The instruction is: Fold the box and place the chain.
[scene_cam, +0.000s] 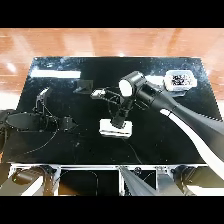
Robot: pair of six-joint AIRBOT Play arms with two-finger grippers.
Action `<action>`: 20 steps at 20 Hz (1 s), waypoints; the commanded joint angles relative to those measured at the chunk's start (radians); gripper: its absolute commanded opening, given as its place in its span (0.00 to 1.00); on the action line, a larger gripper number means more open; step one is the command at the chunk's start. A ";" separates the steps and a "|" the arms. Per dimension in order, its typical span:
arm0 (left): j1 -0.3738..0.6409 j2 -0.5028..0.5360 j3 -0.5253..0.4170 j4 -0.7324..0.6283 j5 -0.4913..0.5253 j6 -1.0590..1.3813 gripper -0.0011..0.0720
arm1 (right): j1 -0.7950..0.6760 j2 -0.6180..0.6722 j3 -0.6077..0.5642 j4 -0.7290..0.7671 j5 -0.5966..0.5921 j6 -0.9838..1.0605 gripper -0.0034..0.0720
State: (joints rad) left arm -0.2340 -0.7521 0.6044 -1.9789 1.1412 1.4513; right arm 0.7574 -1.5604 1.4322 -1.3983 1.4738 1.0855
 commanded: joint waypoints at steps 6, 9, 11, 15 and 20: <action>0.001 -0.001 0.000 0.000 0.000 0.000 0.79 | 0.038 0.005 -0.002 -0.060 -0.005 0.004 0.79; 0.001 -0.001 0.000 0.000 0.000 0.000 0.79 | 0.053 0.005 -0.002 -0.068 -0.017 0.010 0.69; 0.001 -0.001 0.000 0.000 0.001 0.000 0.79 | 0.060 0.005 -0.002 -0.085 -0.023 0.016 0.69; -0.014 -0.001 0.000 0.000 0.000 0.000 0.79 | 0.074 0.005 -0.002 -0.150 -0.054 0.022 0.69; -0.051 -0.001 0.000 0.002 -0.005 0.000 0.79 | 0.074 0.005 -0.002 -0.156 -0.069 0.021 0.69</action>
State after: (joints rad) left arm -0.2699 -0.7521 0.6044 -1.9793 1.1408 1.4502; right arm 0.8291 -1.5562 1.4296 -1.5406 1.4143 1.1061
